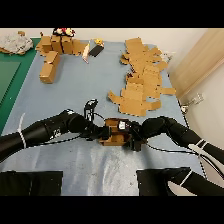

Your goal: Fold the box.

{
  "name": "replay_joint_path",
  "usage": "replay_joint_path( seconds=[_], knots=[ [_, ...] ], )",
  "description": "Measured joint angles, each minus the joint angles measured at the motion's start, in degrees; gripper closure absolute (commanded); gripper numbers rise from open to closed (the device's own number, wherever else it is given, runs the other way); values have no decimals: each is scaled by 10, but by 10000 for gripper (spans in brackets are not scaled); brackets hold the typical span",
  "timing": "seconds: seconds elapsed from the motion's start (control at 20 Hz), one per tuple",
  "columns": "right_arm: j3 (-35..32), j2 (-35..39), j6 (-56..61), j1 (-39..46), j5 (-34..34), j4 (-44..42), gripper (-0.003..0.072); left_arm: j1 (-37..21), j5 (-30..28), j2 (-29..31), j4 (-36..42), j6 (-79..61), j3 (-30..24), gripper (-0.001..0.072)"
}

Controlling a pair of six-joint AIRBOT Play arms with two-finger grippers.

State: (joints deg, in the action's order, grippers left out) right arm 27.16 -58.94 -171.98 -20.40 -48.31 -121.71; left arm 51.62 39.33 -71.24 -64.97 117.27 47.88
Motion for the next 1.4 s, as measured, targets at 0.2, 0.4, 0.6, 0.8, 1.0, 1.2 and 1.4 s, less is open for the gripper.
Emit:
replay_joint_path(
  seconds=[0.2,0.4,0.6,0.8,1.0,1.2,1.4],
  knots=[
    [0,0,0,0,0,0,157,9,17,-6,-20,25,11,200],
    [0,0,0,0,0,0,157,25,59,-23,-70,62,41,200],
    [0,0,0,-1,0,-1,157,42,118,-64,-110,80,86,201],
    [0,0,0,0,0,0,157,48,124,-100,-117,85,130,200],
    [0,0,0,0,0,0,157,56,144,-131,-129,94,168,201],
    [0,0,0,0,0,0,157,62,165,-148,-135,101,185,200],
    [0,0,0,0,0,0,157,65,174,-155,-137,103,190,201]
  ],
)
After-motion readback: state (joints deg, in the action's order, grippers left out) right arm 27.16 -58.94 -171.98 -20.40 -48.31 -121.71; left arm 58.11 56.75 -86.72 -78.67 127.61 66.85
